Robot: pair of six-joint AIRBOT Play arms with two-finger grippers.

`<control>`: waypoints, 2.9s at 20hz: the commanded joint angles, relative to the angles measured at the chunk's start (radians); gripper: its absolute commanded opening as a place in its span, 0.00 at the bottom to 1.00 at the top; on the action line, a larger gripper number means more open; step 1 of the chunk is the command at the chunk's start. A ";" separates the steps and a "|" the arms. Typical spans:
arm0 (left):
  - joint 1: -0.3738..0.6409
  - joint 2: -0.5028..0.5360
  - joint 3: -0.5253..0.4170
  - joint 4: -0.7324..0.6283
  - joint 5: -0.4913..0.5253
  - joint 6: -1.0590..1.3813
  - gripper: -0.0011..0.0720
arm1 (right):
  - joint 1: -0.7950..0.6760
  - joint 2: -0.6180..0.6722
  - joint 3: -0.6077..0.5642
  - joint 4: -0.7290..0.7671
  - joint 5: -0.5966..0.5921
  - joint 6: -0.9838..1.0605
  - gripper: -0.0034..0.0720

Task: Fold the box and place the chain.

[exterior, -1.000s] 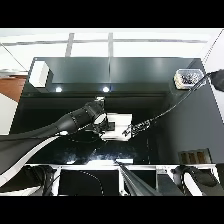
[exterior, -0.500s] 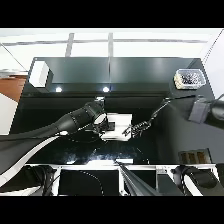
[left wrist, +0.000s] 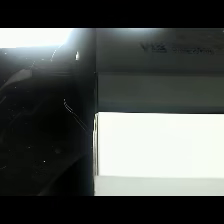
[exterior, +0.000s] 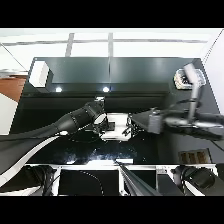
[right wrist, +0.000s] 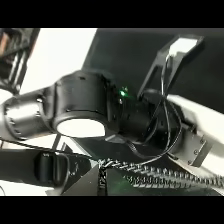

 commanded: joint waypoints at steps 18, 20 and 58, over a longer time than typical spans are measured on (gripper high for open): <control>0.001 0.000 0.000 0.000 0.000 0.000 0.06 | -0.109 -0.082 -0.031 -0.395 0.058 -0.060 0.85; 0.001 0.000 0.000 0.001 0.004 0.000 0.06 | -0.214 -0.047 -0.042 -0.563 0.142 -0.169 0.84; 0.001 0.000 0.000 0.014 0.007 0.000 0.06 | -0.141 -0.406 -0.399 -0.072 -0.376 -1.522 0.63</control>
